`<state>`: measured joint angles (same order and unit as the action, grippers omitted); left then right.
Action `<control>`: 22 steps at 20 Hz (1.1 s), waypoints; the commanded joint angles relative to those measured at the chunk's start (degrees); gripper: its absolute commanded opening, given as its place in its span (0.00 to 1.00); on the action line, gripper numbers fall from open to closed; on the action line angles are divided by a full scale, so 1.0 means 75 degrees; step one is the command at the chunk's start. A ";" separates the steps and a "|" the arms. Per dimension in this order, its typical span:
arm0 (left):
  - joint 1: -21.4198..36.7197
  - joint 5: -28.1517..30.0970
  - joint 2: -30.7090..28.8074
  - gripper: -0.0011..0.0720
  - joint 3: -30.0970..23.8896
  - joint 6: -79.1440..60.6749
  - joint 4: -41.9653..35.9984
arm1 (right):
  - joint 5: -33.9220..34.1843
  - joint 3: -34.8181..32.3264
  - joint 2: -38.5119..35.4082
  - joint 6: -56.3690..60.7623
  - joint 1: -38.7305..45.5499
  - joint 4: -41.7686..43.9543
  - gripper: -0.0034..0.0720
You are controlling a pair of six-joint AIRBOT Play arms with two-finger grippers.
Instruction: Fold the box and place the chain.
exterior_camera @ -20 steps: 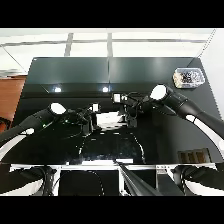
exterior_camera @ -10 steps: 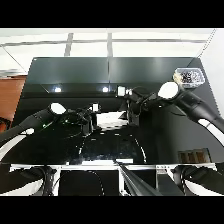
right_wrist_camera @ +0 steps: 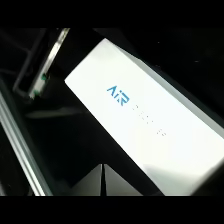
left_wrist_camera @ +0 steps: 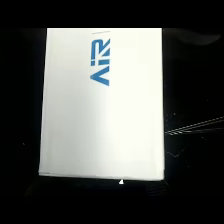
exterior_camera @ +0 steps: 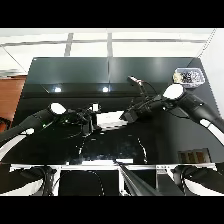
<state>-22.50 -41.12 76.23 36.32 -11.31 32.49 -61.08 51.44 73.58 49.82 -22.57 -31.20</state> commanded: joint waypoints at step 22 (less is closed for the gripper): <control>0.0000 0.0017 0.0000 0.55 0.0003 -0.0006 0.0000 | 0.0219 0.0420 0.0737 0.0833 0.0105 -0.0271 0.06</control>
